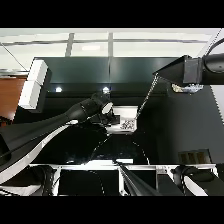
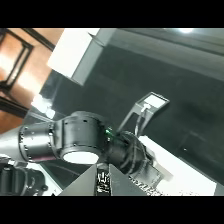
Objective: Fold the box and place the chain.
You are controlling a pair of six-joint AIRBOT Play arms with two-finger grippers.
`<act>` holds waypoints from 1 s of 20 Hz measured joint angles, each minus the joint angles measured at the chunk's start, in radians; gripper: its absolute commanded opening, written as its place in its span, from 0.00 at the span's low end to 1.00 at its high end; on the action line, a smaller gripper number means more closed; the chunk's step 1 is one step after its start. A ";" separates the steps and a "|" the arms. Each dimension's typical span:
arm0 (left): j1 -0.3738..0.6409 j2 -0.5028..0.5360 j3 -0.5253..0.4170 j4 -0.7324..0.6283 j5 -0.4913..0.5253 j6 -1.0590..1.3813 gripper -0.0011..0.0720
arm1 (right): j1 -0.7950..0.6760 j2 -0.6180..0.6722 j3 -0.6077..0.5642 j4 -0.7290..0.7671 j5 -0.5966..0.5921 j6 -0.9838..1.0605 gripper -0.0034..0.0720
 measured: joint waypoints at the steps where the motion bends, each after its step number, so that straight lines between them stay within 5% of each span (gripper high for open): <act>1: 0.000 0.000 0.000 0.000 0.000 0.000 0.06 | 0.011 0.000 -0.003 0.005 -0.007 0.000 0.06; 10: 0.000 0.000 0.000 0.000 0.001 0.000 0.06 | 0.085 -0.001 -0.220 -0.059 -0.066 0.008 0.06; 20: 0.000 0.000 0.000 0.000 0.002 0.000 0.06 | 0.186 -0.016 -0.589 -0.067 -0.375 0.024 0.06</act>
